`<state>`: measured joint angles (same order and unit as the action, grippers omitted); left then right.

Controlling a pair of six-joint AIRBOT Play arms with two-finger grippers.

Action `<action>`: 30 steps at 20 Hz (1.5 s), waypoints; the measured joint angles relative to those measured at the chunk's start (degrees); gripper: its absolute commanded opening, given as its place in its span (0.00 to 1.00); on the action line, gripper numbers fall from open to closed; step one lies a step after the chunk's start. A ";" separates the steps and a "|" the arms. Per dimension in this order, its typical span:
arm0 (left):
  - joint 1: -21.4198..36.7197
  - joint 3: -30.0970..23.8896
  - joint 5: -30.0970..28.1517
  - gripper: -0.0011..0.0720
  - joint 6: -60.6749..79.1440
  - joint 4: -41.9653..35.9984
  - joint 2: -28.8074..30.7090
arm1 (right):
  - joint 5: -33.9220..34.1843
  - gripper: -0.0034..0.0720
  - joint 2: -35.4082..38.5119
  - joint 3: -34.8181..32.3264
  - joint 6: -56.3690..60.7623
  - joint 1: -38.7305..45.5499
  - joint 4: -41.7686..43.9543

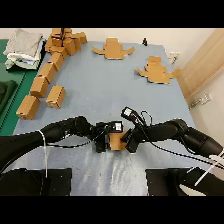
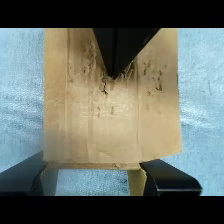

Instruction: Fold the box.

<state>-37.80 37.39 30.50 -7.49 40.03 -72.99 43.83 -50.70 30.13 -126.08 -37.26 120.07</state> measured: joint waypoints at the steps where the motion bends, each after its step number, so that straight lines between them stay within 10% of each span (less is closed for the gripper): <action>1: 0.00 0.00 0.00 0.65 0.00 0.00 0.00 | -0.35 0.05 0.22 -0.09 0.02 -0.39 -0.74; 6: 0.00 0.00 0.00 0.65 0.17 0.02 0.00 | -2.19 0.10 4.00 -0.26 -0.09 -2.80 -4.55; 8: 0.00 0.00 0.00 0.65 0.17 0.02 0.00 | -3.23 0.46 5.75 -0.31 -1.07 -4.94 -7.93; 10: 0.00 0.00 0.00 0.65 0.17 0.02 0.00 | -4.04 0.50 6.73 -0.63 -2.69 -7.21 -11.10; 12: 0.00 0.00 0.00 0.65 0.15 0.02 0.00 | -4.50 0.76 7.26 -1.25 -4.17 -8.92 -13.20; 30: 0.02 -0.02 -0.09 0.65 0.28 0.24 0.00 | -10.78 0.75 5.18 -4.11 -13.99 -15.32 -21.70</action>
